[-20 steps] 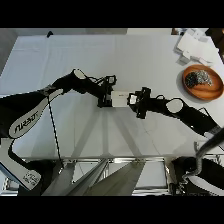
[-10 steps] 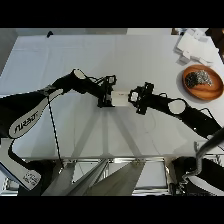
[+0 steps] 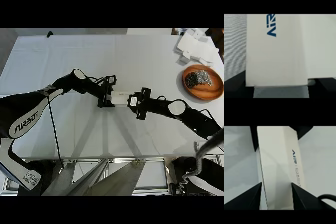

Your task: Fold the box and place the chain.

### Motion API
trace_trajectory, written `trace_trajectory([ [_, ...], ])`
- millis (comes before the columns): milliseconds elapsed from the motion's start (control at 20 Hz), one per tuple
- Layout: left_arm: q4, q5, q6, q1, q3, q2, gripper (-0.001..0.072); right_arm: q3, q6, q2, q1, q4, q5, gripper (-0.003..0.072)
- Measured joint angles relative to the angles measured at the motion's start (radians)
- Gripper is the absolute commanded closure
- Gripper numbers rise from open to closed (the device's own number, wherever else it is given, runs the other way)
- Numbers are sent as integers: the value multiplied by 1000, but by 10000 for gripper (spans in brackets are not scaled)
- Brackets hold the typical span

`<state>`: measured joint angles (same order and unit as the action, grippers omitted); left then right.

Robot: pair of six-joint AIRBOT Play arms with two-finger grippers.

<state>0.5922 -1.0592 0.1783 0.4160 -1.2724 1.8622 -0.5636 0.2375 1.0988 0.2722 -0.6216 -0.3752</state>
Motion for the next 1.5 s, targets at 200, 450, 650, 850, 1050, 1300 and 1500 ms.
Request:
trace_trajectory([
  [200,0,0,0,0,0,0,432,2,0,-7,0,1,35,276],
  [450,0,0,0,0,0,0,432,2,0,-93,-4,16,-123,292],
  [650,0,0,0,0,0,0,432,2,-50,-136,-69,109,-224,374],
  [850,0,0,0,0,0,0,432,-27,-162,-92,-176,160,-254,374],
  [1050,0,1,0,0,0,0,432,-93,-236,41,-241,158,-296,369],
  [1300,0,1,0,0,0,0,432,-135,-253,134,-261,64,-343,362],
  [1500,0,1,0,0,0,0,432,-142,-241,142,-246,-19,-359,360],
])
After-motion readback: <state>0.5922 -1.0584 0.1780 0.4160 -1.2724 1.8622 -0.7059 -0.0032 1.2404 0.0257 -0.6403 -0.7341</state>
